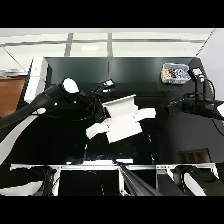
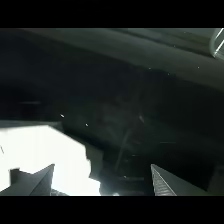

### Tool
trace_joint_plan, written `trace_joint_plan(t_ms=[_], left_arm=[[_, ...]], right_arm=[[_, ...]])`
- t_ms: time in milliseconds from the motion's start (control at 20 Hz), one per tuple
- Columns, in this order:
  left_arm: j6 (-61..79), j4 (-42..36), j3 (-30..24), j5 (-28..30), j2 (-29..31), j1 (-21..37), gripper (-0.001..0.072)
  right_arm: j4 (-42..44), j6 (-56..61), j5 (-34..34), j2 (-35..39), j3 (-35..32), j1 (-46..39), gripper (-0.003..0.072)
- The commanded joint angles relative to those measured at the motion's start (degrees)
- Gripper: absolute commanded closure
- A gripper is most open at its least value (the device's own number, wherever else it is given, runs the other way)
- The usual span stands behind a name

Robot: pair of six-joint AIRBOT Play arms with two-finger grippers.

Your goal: Fold the box and place the chain.

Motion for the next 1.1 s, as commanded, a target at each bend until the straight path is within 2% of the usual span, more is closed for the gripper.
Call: trace_joint_plan(t_ms=[0,100,250,500,700,850,1050], left_arm=[[7.3,-0.81,-3.1,8.74,1.95,-0.79,0.0688],[14.62,2.14,-3.08,8.35,0.79,-0.81,0.0689],[16.0,1.49,-3.02,9.77,-0.33,-0.85,0.069],[29.33,-0.09,-3.04,10.86,-2.4,-1.14,0.0688],[29.49,2.6,-2.99,10.19,-2.6,-1.05,0.0689],[29.49,2.58,-3.02,9.33,-3.04,-1.14,0.0688],[29.49,1.9,-3.02,9.33,-4.94,-1.14,0.0689]], right_arm=[[-0.35,-1.57,0.44,-0.02,0.11,-0.11,-0.0015],[-0.37,-2.14,0.46,-0.02,0.11,-0.11,-0.0015],[-0.35,-2.84,1.31,-0.02,0.07,-0.07,-0.0015],[0.33,-14.75,3.65,-0.02,-5.11,3.91,-0.0014],[1.92,-23.47,-0.5,-0.02,-11.93,11.43,-0.0014],[5.33,-35.5,-4.87,-0.02,-15.69,18.18,-0.0015],[5.53,-36.81,-6.82,-1.97,-16.02,23.82,-0.0017]])
